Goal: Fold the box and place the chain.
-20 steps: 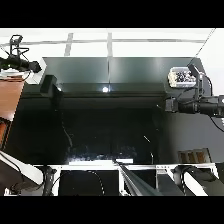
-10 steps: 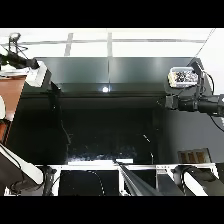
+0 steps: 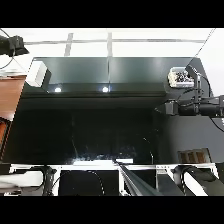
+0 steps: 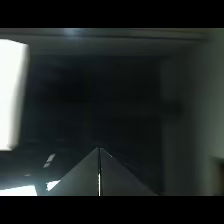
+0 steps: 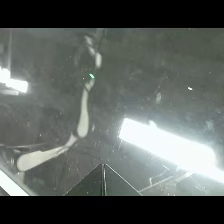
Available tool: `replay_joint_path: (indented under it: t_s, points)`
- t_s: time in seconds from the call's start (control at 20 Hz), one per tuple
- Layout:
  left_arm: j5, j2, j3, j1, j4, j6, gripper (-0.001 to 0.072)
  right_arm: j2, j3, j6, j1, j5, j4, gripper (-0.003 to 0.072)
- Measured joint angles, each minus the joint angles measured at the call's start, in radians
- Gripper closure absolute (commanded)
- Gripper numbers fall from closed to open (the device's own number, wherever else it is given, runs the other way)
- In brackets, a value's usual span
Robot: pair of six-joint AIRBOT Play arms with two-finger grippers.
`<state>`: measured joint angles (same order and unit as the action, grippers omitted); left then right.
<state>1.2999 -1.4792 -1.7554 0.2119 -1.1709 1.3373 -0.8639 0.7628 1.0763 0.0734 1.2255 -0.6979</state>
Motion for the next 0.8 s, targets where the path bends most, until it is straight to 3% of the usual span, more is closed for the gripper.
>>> replay_joint_path:
  t_s: [0.2, 0.35, 0.45, 0.6, 0.8]
  points:
    - [-0.222, 0.418, 0.526, -0.166, 0.023, 0.014, 0.0685, 0.077, -0.042, -0.072, 0.0, -0.035, -0.026, 0.067]
    - [-0.394, 0.697, 0.906, -0.268, 0.001, 0.018, 0.0684, 0.185, -0.159, -0.143, 0.0, -0.255, -0.079, 0.0672]
    - [-0.467, 0.818, 1.083, -0.301, -0.042, 0.025, 0.0682, 0.222, -0.226, -0.167, 0.001, -0.405, -0.122, 0.0671]
    - [-0.524, 0.91, 1.233, -0.325, -0.082, 0.025, 0.068, 0.246, -0.275, -0.185, 0.001, -0.531, -0.171, 0.0672]
    - [-0.555, 0.951, 1.304, -0.336, -0.108, 0.028, 0.0681, 0.256, -0.296, -0.194, 0.001, -0.586, -0.2, 0.0672]
